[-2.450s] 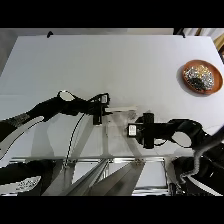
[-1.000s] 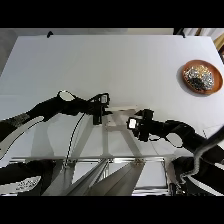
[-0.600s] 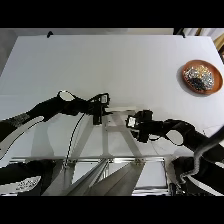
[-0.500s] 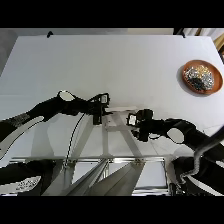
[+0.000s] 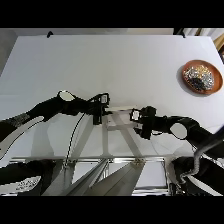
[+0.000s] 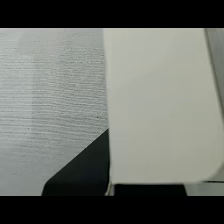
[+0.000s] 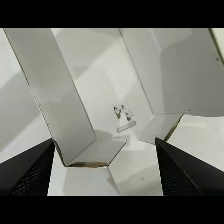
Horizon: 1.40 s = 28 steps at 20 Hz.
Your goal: Fold the box and place the chain.
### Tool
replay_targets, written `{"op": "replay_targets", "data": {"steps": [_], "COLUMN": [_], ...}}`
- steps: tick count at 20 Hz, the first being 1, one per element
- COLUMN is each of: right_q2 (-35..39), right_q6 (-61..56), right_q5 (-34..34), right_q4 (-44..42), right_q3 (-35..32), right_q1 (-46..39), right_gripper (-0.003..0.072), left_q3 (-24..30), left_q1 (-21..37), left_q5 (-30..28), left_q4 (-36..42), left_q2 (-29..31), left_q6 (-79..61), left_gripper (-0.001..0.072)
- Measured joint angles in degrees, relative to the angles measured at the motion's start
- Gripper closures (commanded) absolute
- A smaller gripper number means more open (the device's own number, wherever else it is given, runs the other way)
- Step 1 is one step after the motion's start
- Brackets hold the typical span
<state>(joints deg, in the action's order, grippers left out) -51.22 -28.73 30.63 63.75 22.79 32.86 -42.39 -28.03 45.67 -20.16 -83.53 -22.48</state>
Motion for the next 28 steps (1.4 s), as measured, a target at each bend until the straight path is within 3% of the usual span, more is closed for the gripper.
{"op": "replay_targets", "data": {"steps": [16, 28], "right_q2": [-0.04, -2.1], "right_q6": [12.2, 36.87], "right_q5": [-4.11, -0.15], "right_q4": [-4.33, -21.46], "right_q3": [0.0, 0.02], "right_q1": [-3.3, -10.19], "right_gripper": [-0.0005, -0.0004], "left_q3": [0.0, 0.02], "left_q1": [0.0, 0.0], "left_q5": [0.0, 0.0], "left_q4": [-0.02, -0.02], "left_q2": [0.0, 0.0], "left_q6": [0.0, -0.02], "left_gripper": [0.07, 0.07]}}
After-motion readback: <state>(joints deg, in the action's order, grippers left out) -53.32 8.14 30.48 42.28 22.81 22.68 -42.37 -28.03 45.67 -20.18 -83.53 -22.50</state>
